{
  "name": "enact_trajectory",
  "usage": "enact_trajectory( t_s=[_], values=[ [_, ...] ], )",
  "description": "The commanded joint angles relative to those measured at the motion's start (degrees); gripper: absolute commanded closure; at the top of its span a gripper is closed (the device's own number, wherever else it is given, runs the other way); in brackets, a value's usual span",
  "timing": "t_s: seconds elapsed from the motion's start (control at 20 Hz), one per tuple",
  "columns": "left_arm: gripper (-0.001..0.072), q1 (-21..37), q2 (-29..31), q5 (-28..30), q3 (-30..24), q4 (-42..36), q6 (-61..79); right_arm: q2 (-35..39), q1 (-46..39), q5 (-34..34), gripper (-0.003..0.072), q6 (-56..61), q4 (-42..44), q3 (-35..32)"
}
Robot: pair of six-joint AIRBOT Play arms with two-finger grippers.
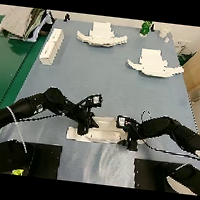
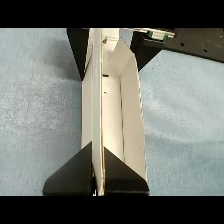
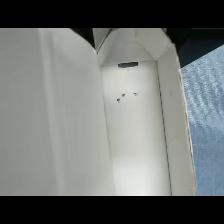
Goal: Fold the box.
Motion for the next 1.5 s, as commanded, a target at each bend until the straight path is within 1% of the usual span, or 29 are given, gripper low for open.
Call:
enact_trajectory(
  t_s=[0.0,0.1,0.15,0.2,0.25,0.35,0.45,0.5,0.65,0.7,0.75,0.8,0.85,0.9,1.0,1.1,1.2,1.25,1.4,1.45],
  values=[
    [0.0692,0.0,0.0,0.9,0.0,2.0,-1.1,0.0,0.0,0.2,0.0177,0.0,0.0,0.0],
    [0.0688,0.0,0.0,1.2,0.0,2.0,-1.1,0.0,0.0,0.2,0.0177,0.0,0.0,0.0],
    [0.0497,0.0,0.0,1.4,0.0,2.0,-1.1,0.0,0.0,0.2,0.0177,0.0,0.0,0.0],
    [0.0245,0.0,0.0,2.1,0.0,1.9,-2.1,0.0,0.0,0.2,0.0177,0.0,0.0,0.0],
    [0.0221,0.1,0.2,2.1,0.0,2.0,-3.7,0.0,0.0,0.2,0.0177,0.0,0.0,0.0],
    [0.0220,0.1,1.6,1.6,0.0,5.1,-7.8,0.0,0.0,0.2,0.0177,0.0,0.0,0.0],
    [0.0221,0.1,5.2,-0.6,0.0,12.5,-15.6,0.0,0.0,0.2,0.0177,0.0,0.0,0.0],
    [0.0220,0.1,7.9,-2.4,0.0,17.2,-21.0,0.0,0.0,0.2,0.0177,0.0,0.0,0.0],
    [0.0225,0.1,17.3,-8.4,0.0,28.7,-39.1,0.0,0.0,0.2,0.0177,0.0,0.0,0.0],
    [0.0392,0.1,20.5,-10.6,0.0,30.8,-46.5,0.0,0.0,0.2,0.0177,0.0,0.0,0.0],
    [0.0702,0.1,23.2,-13.0,0.0,30.9,-51.9,0.0,0.0,0.2,0.0177,0.0,0.0,0.0],
    [0.0695,-0.4,25.2,-14.1,0.0,29.4,-54.8,0.0,0.0,0.2,0.0177,0.0,0.0,0.0],
    [0.0695,-1.1,26.1,-13.8,0.0,26.5,-59.2,0.0,0.0,0.2,0.0177,0.0,0.0,0.0],
    [0.0695,-2.3,25.8,-12.5,0.0,21.6,-63.1,0.0,0.0,0.2,0.0177,0.0,0.0,0.0],
    [0.0695,-5.9,22.6,-7.2,0.0,12.2,-65.5,0.0,0.0,0.2,0.0177,0.0,0.0,0.0],
    [0.0695,-10.3,17.5,1.3,0.0,5.4,-65.5,0.0,0.0,0.2,0.0177,0.0,0.0,0.0],
    [0.0695,-12.9,12.4,8.5,0.0,5.2,-66.2,0.0,0.0,0.2,0.0177,0.0,0.0,0.0],
    [0.0695,-12.8,10.6,11.2,0.1,5.1,-66.7,0.0,0.0,0.2,0.0177,0.0,0.0,0.0],
    [0.0695,-12.3,8.4,23.0,0.0,5.3,-72.5,0.0,0.0,0.2,0.0177,0.0,0.0,0.0],
    [0.0695,-12.0,8.0,25.7,0.0,5.4,-75.0,0.0,0.0,0.2,0.0177,0.0,0.0,0.0]
  ],
)
